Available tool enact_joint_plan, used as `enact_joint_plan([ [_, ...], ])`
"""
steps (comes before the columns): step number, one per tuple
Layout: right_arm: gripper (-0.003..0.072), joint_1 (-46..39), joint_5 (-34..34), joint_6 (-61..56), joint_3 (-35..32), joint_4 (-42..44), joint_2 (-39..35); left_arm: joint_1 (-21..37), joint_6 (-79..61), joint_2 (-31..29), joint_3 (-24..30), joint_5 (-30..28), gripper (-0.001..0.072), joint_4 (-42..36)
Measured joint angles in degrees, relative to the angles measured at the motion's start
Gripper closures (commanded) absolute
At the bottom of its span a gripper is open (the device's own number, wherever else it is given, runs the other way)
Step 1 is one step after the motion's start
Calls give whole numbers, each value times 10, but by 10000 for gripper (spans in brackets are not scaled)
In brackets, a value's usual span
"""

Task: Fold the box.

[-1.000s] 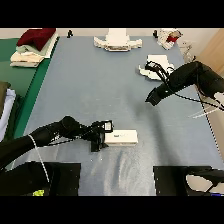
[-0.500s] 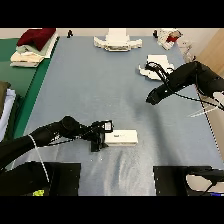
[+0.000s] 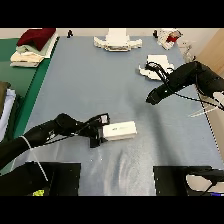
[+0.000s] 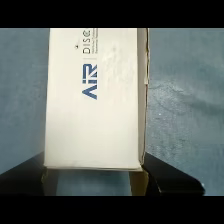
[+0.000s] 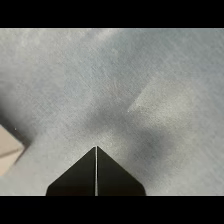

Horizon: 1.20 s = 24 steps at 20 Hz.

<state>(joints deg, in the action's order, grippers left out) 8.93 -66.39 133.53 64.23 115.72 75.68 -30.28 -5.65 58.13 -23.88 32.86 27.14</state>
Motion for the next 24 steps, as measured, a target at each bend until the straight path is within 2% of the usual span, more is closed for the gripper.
enact_joint_plan([
  [3, 681, 0, 0, 0, 0, 0, 0, 79, 78, -31, -5, -39, 246, 21],
  [6, 681, 0, 0, 0, 0, 0, 0, 186, 149, -19, -40, -96, 247, 54],
  [9, 681, 0, 0, 0, 0, 0, 0, 292, 183, 47, -120, -116, 247, 75],
  [14, 681, 0, 0, 0, 0, 0, 0, 423, 231, 222, -311, -125, 247, 87],
  [19, 681, 0, 0, 0, 0, 0, 0, 482, 263, 375, -476, -116, 247, 97],
  [22, 681, 0, 0, 0, 0, 0, 0, 493, 274, 430, -531, -114, 247, 107],
  [24, 681, 0, 0, 0, 0, 0, 0, 496, 277, 451, -550, -111, 247, 112],
])
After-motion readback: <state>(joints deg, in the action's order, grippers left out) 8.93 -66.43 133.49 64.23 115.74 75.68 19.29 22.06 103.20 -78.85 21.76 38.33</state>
